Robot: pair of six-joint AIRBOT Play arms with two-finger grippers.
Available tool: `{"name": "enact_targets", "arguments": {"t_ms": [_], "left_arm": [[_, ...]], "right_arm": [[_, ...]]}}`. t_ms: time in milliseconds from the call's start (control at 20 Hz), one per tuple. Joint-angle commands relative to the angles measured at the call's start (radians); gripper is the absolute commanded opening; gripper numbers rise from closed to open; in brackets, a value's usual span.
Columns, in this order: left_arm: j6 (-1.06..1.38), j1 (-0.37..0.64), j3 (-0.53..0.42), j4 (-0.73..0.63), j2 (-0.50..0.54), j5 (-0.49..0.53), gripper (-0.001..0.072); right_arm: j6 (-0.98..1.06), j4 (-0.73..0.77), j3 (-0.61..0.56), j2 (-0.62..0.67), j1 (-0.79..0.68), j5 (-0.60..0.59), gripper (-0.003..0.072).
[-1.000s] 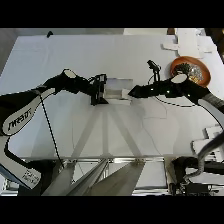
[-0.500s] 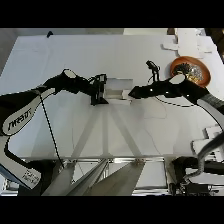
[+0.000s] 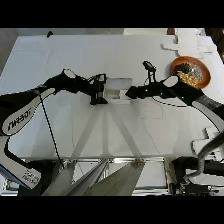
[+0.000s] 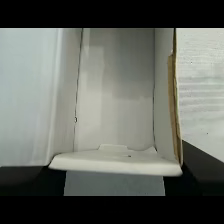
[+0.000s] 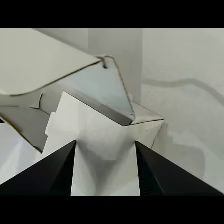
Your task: Fold the box and place the chain.
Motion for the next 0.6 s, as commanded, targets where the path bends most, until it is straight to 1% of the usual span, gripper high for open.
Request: {"name": "enact_targets", "arguments": {"t_ms": [0, 400, 450, 550], "left_arm": [[0.000, 0.000, 0.000, 0.000, 0.000, -0.001, 0.0275], [0.000, 0.000, 0.000, 0.000, 0.000, -0.001, 0.0275], [0.000, 0.000, 0.000, 0.000, 0.000, -0.001, 0.0275], [0.000, 0.000, 0.000, 0.000, 0.000, -0.001, 0.0275]], "right_arm": [[0.058, -0.111, 0.000, 0.000, 0.003, -0.021, 0.0426], [0.059, -0.119, 0.001, 0.000, 0.006, -0.045, 0.0426], [0.062, -0.138, 0.004, 0.000, 0.014, -0.044, 0.0426], [0.144, -0.238, 0.021, 0.000, 0.048, -0.051, 0.0426]]}}
